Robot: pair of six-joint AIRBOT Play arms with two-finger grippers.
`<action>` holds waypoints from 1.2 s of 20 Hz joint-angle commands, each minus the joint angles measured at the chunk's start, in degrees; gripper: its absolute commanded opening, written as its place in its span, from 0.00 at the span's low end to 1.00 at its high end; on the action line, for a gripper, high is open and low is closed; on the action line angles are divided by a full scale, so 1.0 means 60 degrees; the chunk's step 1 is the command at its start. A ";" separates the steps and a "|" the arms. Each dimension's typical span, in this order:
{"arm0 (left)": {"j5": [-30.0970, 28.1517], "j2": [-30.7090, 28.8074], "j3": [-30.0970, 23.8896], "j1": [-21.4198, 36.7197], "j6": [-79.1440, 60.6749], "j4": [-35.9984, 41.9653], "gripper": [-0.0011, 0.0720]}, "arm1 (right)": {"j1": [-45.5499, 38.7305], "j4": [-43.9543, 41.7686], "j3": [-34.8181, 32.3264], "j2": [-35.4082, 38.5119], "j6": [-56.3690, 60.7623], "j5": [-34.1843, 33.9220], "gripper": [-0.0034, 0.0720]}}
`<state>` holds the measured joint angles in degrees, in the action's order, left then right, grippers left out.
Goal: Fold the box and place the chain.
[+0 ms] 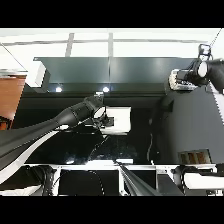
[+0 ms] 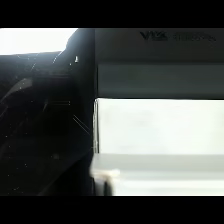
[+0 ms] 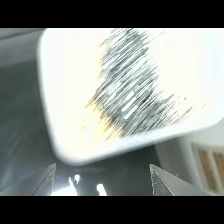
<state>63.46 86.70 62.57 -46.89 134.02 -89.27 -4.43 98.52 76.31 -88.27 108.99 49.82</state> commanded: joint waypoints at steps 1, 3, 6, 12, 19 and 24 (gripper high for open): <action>0.0004 -0.0004 0.0000 0.0000 -0.0004 -0.0004 0.05 | -0.0969 -0.1100 0.2656 -0.2182 -0.0200 0.1464 0.78; -0.0022 -0.0004 0.0000 0.0000 -0.0007 -0.0004 0.05 | -0.1078 -0.1315 0.3432 -0.2900 -0.0200 0.1741 0.77; -0.0040 -0.0004 0.0000 0.0000 -0.0004 -0.0004 0.05 | -0.1107 -0.1348 0.3650 -0.3457 -0.0200 0.1588 0.77; -0.0036 -0.0004 0.0000 0.0000 -0.0007 -0.0004 0.06 | -0.1147 -0.1923 0.3650 -0.3996 -0.0208 0.1461 0.50; -0.0040 -0.0004 0.0000 0.0000 -0.0004 -0.0007 0.05 | -0.1166 -0.1847 0.4823 -0.3708 -0.0499 0.2721 0.20; -0.0036 -0.0004 0.0000 0.0000 -0.0004 -0.0007 0.05 | -0.1169 -0.1836 0.5246 -0.3679 -0.0743 0.3238 0.21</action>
